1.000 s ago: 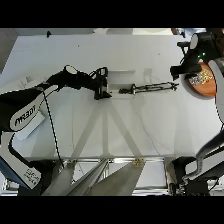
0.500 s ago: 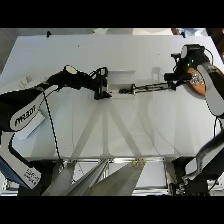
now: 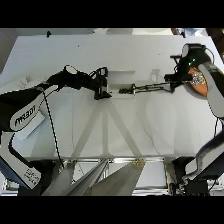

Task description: Fold the box and place the chain.

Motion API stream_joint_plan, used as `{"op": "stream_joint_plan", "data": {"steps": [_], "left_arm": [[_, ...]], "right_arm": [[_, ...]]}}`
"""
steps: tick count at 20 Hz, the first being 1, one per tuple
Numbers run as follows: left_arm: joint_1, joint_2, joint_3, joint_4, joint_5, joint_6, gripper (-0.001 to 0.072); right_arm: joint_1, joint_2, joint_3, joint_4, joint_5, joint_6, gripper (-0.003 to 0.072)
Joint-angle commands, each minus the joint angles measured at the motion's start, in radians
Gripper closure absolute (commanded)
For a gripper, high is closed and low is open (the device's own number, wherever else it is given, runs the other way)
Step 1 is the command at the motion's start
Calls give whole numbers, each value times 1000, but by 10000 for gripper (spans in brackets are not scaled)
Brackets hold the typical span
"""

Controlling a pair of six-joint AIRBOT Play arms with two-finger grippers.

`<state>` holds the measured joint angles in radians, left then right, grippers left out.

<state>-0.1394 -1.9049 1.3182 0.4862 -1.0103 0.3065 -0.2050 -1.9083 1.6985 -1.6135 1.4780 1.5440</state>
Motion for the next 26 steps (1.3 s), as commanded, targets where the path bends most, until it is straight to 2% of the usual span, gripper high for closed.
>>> {"op": "stream_joint_plan", "data": {"steps": [1,6,11,17,21,23,26], "left_arm": [[1,1,0,0,0,0,283],[1,1,0,0,0,0,283],[1,1,0,0,0,0,283],[1,1,0,0,0,0,283],[1,1,0,0,0,0,283],[1,1,0,0,0,0,283],[1,1,0,0,0,0,283]], "right_arm": [[22,111,0,74,-43,-56,674],[111,250,0,197,-59,-134,674],[283,279,0,298,-116,-143,674],[527,279,0,306,-329,-169,674],[615,267,0,275,-491,-168,675],[623,237,0,201,-476,-144,675],[618,171,0,130,-366,-127,674]]}}
